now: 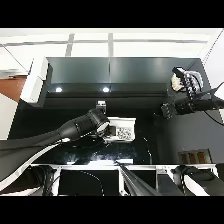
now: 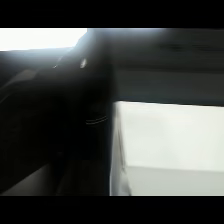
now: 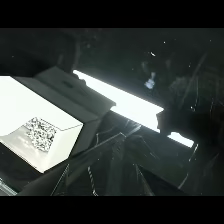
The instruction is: Fold the box and place the chain.
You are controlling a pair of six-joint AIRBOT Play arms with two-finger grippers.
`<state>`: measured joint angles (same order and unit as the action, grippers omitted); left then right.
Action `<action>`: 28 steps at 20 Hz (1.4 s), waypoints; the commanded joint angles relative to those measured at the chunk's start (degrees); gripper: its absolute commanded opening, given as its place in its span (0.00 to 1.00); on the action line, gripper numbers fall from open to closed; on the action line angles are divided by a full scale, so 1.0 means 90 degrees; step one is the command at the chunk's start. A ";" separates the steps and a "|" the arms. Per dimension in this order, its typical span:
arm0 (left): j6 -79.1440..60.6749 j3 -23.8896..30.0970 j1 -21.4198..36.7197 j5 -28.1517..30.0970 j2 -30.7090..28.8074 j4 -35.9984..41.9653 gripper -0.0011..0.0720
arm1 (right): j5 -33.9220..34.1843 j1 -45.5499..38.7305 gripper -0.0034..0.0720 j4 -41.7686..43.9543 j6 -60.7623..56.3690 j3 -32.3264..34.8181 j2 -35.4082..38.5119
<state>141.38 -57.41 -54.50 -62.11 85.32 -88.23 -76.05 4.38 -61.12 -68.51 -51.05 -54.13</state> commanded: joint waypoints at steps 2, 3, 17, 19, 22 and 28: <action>-0.0097 -0.0362 0.0000 -0.0296 -0.0236 -0.0151 0.60 | 0.0080 -0.0010 0.71 -0.0005 -0.0002 0.0085 0.0005; -0.0272 -0.0449 -0.0002 -0.0355 -0.0306 -0.0153 0.60 | 0.0080 -0.0010 0.71 -0.0005 -0.0002 0.0085 0.0005; -0.2557 0.0325 0.0682 -0.1151 -0.3019 -0.2276 0.60 | 0.0143 -0.0012 0.71 -0.0248 -0.0155 0.0085 0.0005; -0.2567 0.0988 0.1564 -0.0605 -0.3699 -0.2089 0.60 | 0.0141 -0.0012 0.71 -0.0389 -0.0396 0.0085 0.0005; -0.3308 0.2307 0.3045 0.1314 -0.4653 -0.0231 0.59 | 0.0138 -0.0012 0.71 -0.0396 -0.0466 0.0085 0.0005; -0.8891 0.3662 0.3837 0.1802 -0.4818 0.4721 0.38 | 0.0134 -0.0012 0.71 -0.0415 -0.0508 0.0085 0.0005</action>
<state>80.77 -29.04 -22.98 -48.29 43.03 -63.18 -74.81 4.32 -64.64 -72.66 -50.30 -54.13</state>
